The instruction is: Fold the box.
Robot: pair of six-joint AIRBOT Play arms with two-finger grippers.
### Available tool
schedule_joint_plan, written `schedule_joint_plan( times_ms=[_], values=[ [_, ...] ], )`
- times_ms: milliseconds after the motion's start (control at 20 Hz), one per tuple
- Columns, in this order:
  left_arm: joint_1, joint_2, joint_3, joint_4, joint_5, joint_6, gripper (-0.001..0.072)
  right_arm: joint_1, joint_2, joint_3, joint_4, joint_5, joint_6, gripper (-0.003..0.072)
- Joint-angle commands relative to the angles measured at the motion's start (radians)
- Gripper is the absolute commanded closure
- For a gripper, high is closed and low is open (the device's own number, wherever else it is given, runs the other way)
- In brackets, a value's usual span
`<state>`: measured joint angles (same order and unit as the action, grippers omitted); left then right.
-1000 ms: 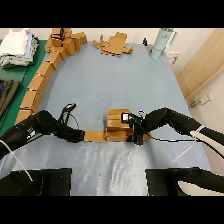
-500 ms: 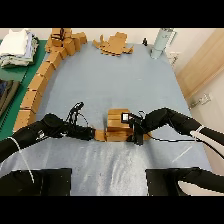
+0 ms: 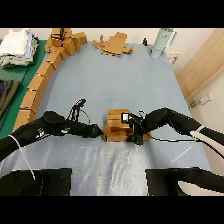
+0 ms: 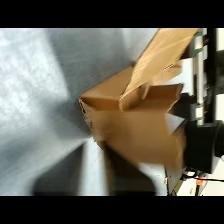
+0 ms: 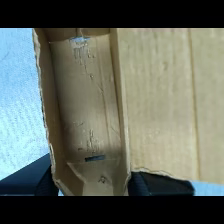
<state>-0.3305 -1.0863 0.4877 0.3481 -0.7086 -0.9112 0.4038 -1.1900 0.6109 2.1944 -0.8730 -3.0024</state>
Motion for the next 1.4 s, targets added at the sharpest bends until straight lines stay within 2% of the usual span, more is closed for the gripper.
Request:
schedule_joint_plan(
  times_ms=[0,300,350,400,550,750,900,1000,1100,1250,1350],
  values=[
    [0.000,-0.001,0.021,-0.012,-0.008,0.005,0.0366,-0.001,0.000,0.001,0.000,0.000,0.000,0.0215],
    [-0.018,-0.010,0.023,-0.070,-0.031,0.036,0.0338,-0.001,0.001,0.001,0.000,0.000,0.000,0.0215],
    [-0.029,-0.016,0.023,-0.075,-0.030,0.040,0.0239,-0.001,0.001,0.001,0.000,0.000,0.000,0.0215],
    [-0.039,-0.024,0.023,-0.083,-0.026,0.040,0.0210,-0.001,0.000,0.001,0.000,0.000,0.000,0.0215],
    [-0.049,-0.039,0.023,-0.117,-0.022,0.040,0.0211,-0.001,0.000,0.001,0.000,0.000,0.000,0.0215],
    [-0.050,-0.043,0.022,-0.112,0.048,0.040,0.0211,-0.001,0.000,0.001,0.000,0.000,0.000,0.0215],
    [-0.066,-0.042,0.032,-0.088,0.040,-0.008,0.0211,-0.001,0.001,0.001,0.000,0.000,0.000,0.0215],
    [-0.112,-0.042,0.071,0.050,0.086,-0.155,0.0212,-0.001,0.001,0.001,0.000,0.000,0.000,0.0215],
    [-0.174,-0.043,0.136,0.300,0.127,-0.384,0.0212,-0.001,0.001,0.001,0.000,0.000,0.000,0.0215],
    [-0.253,-0.074,0.235,0.642,0.086,-0.712,0.0212,-0.001,0.000,0.001,0.000,0.000,0.000,0.0215],
    [-0.283,-0.109,0.285,0.716,0.050,-0.785,0.0212,-0.001,0.001,0.001,0.000,0.000,0.000,0.0215]
  ],
)
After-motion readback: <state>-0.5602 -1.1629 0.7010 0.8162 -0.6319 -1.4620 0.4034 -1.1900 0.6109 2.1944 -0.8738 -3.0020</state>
